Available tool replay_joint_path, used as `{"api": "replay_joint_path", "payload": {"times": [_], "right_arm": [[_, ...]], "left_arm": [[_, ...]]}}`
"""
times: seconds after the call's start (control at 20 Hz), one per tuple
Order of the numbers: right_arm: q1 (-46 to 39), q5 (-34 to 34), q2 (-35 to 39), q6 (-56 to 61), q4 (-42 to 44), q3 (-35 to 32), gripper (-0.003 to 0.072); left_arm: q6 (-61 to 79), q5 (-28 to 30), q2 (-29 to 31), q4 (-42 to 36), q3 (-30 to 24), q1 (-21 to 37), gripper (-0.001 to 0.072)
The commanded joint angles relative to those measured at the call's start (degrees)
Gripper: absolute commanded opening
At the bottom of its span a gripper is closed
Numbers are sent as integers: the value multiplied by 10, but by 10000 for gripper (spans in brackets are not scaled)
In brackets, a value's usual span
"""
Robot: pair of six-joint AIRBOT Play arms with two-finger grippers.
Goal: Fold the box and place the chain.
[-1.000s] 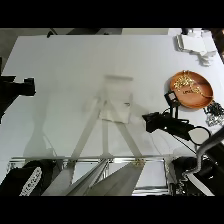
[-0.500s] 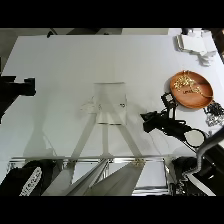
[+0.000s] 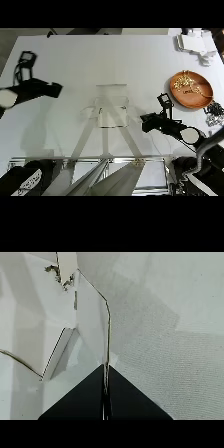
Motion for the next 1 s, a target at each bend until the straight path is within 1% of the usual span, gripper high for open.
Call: {"api": "replay_joint_path", "payload": {"times": [0.0,0.05,0.15,0.25,0.35,0.5,0.65,0.8,0.95], "right_arm": [[1,9,-2,0,3,0,5],[1,13,-2,0,3,0,5],[1,18,-2,0,3,0,5],[1,18,-2,0,3,0,5],[1,18,-2,0,3,0,5],[1,14,-2,0,3,0,5],[1,12,-2,0,3,0,5],[1,12,-2,0,3,0,5],[1,12,-2,0,3,0,5]], "left_arm": [[139,-143,-131,-200,115,-32,696],[176,-181,-167,-244,146,-35,696],[229,-227,-228,-299,186,-35,696],[292,-258,-268,-322,198,-36,696],[389,-285,-286,-329,198,-41,696],[440,-290,-289,-331,198,-58,695],[449,-290,-293,-331,198,-76,695],[453,-281,-313,-331,198,-96,695],[453,-270,-338,-337,198,-105,694]]}}
